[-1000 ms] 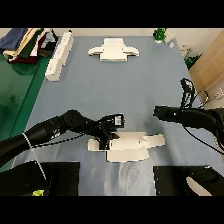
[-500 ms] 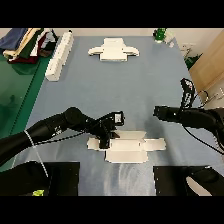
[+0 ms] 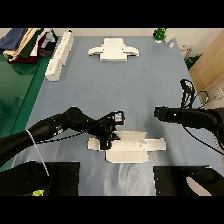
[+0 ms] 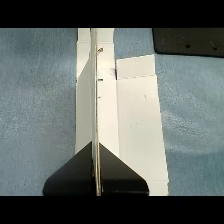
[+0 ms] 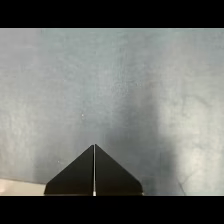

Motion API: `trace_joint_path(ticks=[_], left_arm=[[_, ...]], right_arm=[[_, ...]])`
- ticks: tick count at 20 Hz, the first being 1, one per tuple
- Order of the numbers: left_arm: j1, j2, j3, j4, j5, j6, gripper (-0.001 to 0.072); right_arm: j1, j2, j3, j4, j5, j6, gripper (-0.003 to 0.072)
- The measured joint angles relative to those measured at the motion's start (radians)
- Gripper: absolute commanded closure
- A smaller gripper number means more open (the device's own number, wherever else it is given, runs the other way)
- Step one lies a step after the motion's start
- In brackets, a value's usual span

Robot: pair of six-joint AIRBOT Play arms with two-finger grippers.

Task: Fold the box.

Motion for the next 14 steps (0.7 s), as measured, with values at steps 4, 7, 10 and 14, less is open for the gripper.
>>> trace_joint_path(ticks=[4, 7, 10, 14], left_arm=[[0.000, 0.000, 0.000, 0.001, 0.005, 0.000, 0.0694], [0.000, 0.000, 0.000, 0.001, 0.006, 0.000, 0.0694], [0.000, 0.000, 0.000, 0.001, 0.007, 0.000, 0.0695], [0.000, 0.000, 0.000, 0.002, 0.007, 0.000, 0.0694]], right_arm=[[0.000, 0.063, 0.019, 0.007, -0.176, 0.021, 0.0685], [0.012, 0.154, 0.022, 0.031, -0.325, 0.050, 0.0686], [0.091, 0.238, 0.003, 0.109, -0.442, 0.053, 0.0685], [0.329, 0.257, -0.054, 0.229, -0.486, -0.042, 0.0686]])
